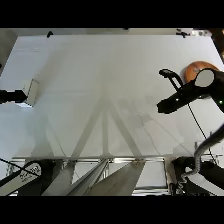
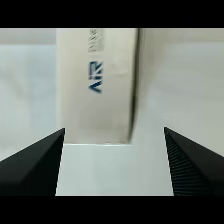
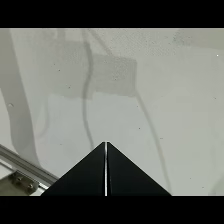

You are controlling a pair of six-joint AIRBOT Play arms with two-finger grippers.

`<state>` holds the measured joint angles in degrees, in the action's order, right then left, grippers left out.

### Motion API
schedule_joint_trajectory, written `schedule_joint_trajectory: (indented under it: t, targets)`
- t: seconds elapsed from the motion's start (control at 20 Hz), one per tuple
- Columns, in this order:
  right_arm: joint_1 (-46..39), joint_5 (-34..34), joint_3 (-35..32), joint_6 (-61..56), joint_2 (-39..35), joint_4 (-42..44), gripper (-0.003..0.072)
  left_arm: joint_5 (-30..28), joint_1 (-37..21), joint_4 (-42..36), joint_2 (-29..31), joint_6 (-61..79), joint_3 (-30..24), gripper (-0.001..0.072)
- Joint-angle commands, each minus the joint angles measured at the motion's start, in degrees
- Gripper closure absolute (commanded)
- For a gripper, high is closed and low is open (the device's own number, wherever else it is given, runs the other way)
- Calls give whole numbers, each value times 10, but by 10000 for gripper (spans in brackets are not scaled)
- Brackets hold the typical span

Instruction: Fold the box and place the chain.

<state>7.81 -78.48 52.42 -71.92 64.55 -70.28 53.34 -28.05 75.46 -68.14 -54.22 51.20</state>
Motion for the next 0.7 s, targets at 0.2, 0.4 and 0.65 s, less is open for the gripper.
schedule_joint_trajectory:
  t: [0.2,0.4,0.65]
  targets:
    - [0,-25,0,0,0,0,676,151,196,-20,42,2,-30,198]
    - [0,-36,0,0,0,0,676,153,288,-19,37,0,-82,206]
    - [0,-36,0,0,0,0,676,155,324,-29,30,0,-91,198]
